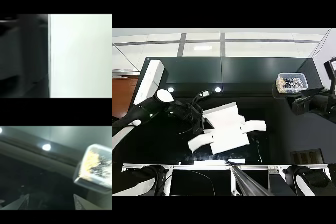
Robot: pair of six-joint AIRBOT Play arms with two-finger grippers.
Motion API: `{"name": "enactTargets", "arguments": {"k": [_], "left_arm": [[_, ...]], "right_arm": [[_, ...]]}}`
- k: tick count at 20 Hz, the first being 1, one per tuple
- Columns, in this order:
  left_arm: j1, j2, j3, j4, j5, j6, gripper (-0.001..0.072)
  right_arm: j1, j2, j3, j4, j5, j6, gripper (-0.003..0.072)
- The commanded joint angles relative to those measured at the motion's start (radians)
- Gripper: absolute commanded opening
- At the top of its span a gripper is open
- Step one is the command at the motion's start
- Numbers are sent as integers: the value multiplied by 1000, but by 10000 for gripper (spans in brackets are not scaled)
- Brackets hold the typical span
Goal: Fold the box and place the chain.
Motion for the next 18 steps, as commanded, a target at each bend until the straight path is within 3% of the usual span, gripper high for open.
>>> {"name": "enactTargets", "arguments": {"k": [1,4,6,11,14,18], "left_arm": [[-97,42,-2,126,249,192,27],[-152,-7,-3,114,338,208,26],[-167,-42,-7,114,340,216,27],[-165,-58,-100,114,374,244,29],[-164,-58,-111,110,333,256,30],[-164,-56,-106,109,322,256,30]], "right_arm": [[-6,-35,25,-55,68,-48,637],[42,-100,-32,-66,194,-297,637],[97,-127,-99,-61,159,-407,637],[239,-173,-230,-59,-70,-457,637],[318,-233,-264,-19,-76,-464,637],[430,-282,-271,193,-74,-668,637]]}}
